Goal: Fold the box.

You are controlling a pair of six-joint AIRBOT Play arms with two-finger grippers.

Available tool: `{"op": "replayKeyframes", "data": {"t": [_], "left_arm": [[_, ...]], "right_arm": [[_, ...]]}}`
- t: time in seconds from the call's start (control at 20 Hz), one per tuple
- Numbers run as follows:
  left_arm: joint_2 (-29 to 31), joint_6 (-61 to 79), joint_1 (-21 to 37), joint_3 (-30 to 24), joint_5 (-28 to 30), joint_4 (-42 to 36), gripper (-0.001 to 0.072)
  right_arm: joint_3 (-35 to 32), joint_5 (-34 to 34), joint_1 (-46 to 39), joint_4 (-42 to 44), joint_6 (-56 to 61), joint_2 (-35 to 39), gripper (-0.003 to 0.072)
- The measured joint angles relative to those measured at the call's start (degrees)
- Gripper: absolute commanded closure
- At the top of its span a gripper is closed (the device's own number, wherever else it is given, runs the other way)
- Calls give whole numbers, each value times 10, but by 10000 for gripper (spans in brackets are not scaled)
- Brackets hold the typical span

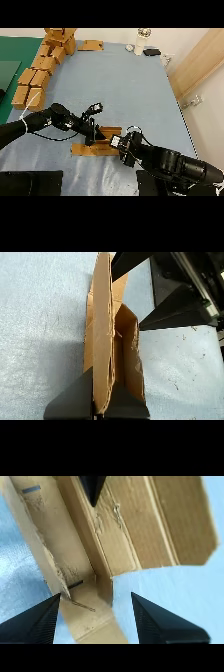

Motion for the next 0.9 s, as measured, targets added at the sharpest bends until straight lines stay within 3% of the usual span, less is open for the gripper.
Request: {"op": "replayKeyframes", "data": {"t": [0.25,0.55,0.7,0.9], "left_arm": [[0,0,0,0,0,0,697],[0,0,0,0,0,0,697],[0,0,0,0,0,0,697],[0,0,0,0,0,0,697]], "right_arm": [[-4,45,-127,198,-264,2,-32],[-4,20,-271,464,-559,-55,-25],[-1,16,-296,518,-596,-74,-23],[0,10,-307,528,-610,-82,-23]]}}
